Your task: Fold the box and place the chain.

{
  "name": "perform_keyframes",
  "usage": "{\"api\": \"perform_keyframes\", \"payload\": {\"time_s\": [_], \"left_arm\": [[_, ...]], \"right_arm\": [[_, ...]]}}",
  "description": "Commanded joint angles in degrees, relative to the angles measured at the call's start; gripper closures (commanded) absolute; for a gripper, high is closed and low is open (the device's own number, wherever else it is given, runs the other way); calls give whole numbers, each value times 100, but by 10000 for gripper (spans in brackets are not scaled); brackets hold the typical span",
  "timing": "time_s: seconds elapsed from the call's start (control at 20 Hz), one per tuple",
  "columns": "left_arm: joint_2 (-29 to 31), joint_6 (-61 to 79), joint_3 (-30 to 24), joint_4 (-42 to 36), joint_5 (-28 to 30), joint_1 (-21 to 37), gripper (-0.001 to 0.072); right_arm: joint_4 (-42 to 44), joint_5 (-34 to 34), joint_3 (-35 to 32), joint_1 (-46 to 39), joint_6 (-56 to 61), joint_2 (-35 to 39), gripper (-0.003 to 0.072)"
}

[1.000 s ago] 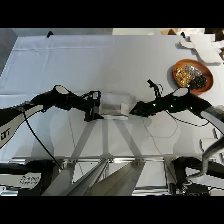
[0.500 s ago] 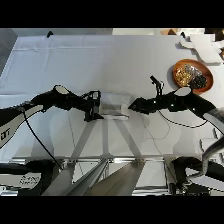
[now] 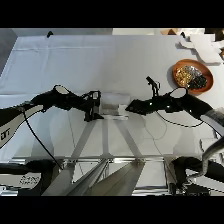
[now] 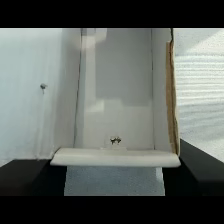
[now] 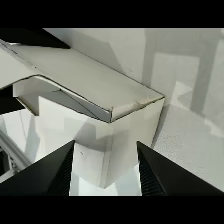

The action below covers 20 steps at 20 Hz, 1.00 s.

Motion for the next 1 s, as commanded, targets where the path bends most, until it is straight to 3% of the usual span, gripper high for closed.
{"api": "perform_keyframes", "payload": {"time_s": [0.0, 0.25, 0.6, 0.75, 0.95], "left_arm": [[0, 0, -2, 2, 0, -2, 308], [0, 0, -2, 2, 0, -2, 308], [0, 0, -2, 2, 0, -2, 308], [0, 0, -2, 2, 2, -2, 308], [0, 0, -2, 2, 2, -2, 308]], "right_arm": [[-455, -483, 4, 269, 476, 4, 204], [-608, -1104, 15, 494, 597, 4, 207], [-662, -1121, 17, 518, 588, 94, 206], [-1637, -1370, 20, 802, 695, 310, 206], [-3480, -1381, 157, 1215, 2522, 348, 206]]}}
